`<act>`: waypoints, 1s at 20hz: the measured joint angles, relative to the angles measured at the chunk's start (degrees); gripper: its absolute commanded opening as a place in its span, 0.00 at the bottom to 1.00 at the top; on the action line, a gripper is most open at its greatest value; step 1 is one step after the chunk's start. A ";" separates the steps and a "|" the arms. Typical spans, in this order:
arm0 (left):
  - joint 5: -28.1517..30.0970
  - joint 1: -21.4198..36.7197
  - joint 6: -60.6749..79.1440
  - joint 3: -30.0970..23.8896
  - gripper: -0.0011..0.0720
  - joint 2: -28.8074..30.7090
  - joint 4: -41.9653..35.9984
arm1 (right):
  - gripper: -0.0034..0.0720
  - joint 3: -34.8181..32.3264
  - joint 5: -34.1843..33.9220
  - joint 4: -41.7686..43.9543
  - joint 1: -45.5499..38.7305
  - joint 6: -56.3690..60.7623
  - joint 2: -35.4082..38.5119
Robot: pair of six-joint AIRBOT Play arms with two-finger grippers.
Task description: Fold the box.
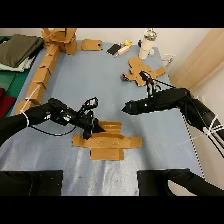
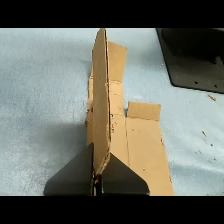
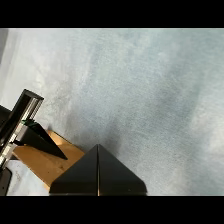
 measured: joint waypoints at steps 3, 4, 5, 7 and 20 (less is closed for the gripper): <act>0.07 0.00 -0.61 -0.15 0.03 0.00 0.09 | 0.05 0.00 0.37 -0.61 0.00 0.09 0.00; 0.07 0.02 -0.83 -0.17 0.03 0.00 0.15 | 0.05 0.00 0.33 -0.79 0.00 0.31 0.02; 0.09 0.07 -1.16 -0.17 0.03 0.00 0.15 | 0.05 0.00 0.22 -1.09 0.04 1.01 0.04; 0.09 0.07 -1.36 -0.22 0.03 0.00 0.20 | 0.05 0.02 -1.20 -4.22 0.07 5.16 0.55; 0.13 0.07 -1.66 -0.22 0.03 0.00 0.02 | 0.59 -16.04 -3.96 -37.51 45.44 31.54 15.74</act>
